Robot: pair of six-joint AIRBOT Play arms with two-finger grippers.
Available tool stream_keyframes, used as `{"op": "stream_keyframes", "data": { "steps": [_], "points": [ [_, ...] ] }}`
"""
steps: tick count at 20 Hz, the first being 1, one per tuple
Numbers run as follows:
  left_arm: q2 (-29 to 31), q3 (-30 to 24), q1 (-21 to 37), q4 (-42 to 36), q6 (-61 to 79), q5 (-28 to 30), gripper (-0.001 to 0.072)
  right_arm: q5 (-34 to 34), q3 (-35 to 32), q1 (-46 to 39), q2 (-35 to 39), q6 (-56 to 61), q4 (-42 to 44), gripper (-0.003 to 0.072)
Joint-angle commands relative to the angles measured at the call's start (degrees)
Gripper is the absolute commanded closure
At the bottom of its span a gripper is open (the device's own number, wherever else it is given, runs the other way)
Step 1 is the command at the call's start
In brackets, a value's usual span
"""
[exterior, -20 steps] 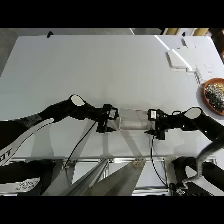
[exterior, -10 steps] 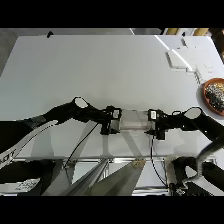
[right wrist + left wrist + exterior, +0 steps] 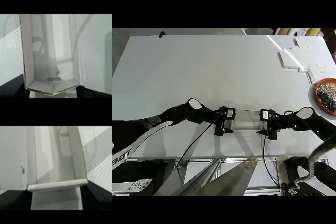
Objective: Fold the box and place the chain.
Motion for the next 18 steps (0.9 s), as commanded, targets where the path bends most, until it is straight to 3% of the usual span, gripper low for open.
{"op": "stream_keyframes", "data": {
  "steps": [1,2,3,18],
  "points": [
    [-0.11,0.02,-0.7,0.13,-0.13,0.33,0.0429,0.0,0.0,0.0,0.04,0.09,0.02,0.0389],
    [-0.11,0.02,-1.31,0.35,-0.11,0.35,0.0528,0.0,0.0,0.0,0.04,0.09,0.02,0.0389],
    [-0.09,0.02,-1.99,0.85,-0.11,0.33,0.0575,0.0,0.0,0.0,0.04,0.09,0.02,0.0389],
    [-0.07,0.02,-3.15,1.31,-0.15,0.26,0.0576,0.0,0.0,0.0,0.04,0.09,0.02,0.0389]
  ]
}}
